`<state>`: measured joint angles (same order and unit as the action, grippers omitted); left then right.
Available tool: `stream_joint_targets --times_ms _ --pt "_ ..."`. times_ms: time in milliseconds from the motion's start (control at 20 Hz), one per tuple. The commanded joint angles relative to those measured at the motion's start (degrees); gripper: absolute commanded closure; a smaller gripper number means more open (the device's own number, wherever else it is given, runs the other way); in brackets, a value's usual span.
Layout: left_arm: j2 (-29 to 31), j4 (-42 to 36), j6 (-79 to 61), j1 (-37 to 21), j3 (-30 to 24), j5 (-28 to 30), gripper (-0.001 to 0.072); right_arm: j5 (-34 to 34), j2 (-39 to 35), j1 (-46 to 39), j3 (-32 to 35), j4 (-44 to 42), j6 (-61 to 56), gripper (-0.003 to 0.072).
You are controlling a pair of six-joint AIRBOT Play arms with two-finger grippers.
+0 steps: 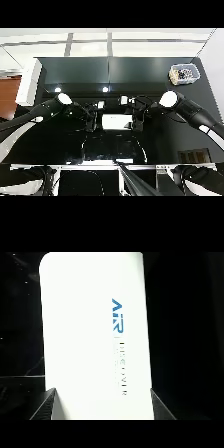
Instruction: Fold the box and place the chain.
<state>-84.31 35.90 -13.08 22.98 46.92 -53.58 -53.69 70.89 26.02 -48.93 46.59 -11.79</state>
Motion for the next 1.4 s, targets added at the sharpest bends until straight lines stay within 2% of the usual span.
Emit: stream_joint_targets --times_ms 0,50,100,300,350,400,950,1000,1250,1300,1350 --pt "0.00 0.02 0.04 0.00 0.00 -0.02 0.0312 1.25 -0.07 0.17 0.00 0.55 -1.25 -0.0019" --pt "0.00 0.04 0.04 0.00 0.00 -0.02 0.0312 1.11 -0.17 0.17 0.00 0.55 -2.51 0.0189" --pt "0.00 0.04 0.02 0.00 0.00 -0.04 0.0312 1.01 -0.39 0.17 0.00 0.57 -3.50 0.0263" --pt "0.00 0.04 0.02 0.00 0.00 -0.24 0.0312 1.01 -1.62 0.17 0.00 0.57 -6.03 0.0265" --pt "0.00 0.04 0.02 0.00 0.00 -0.24 0.0312 0.96 -1.88 0.17 0.00 0.57 -6.03 0.0326" --pt "0.00 0.04 0.04 0.00 0.00 -0.24 0.0312 0.55 -2.08 0.17 0.00 0.57 -6.01 0.0519" --pt "0.00 0.04 0.04 0.00 0.00 -0.24 0.0312 -1.27 -2.12 0.20 0.02 1.22 -6.08 0.0513" --pt "0.00 0.04 0.04 0.00 0.00 -0.26 0.0312 -1.53 -2.12 0.22 0.02 1.92 -6.29 0.0433" --pt "0.00 0.04 0.04 0.00 0.00 -0.24 0.0312 -1.38 -2.12 0.22 0.02 3.37 -7.17 0.0437" --pt "0.00 0.04 0.04 0.00 0.00 -0.24 0.0312 -1.31 -2.12 0.22 0.02 3.37 -7.54 0.0489" --pt "0.00 0.04 0.04 0.00 0.00 -0.24 0.0312 -1.16 -2.12 0.22 0.02 3.39 -7.87 0.0495"
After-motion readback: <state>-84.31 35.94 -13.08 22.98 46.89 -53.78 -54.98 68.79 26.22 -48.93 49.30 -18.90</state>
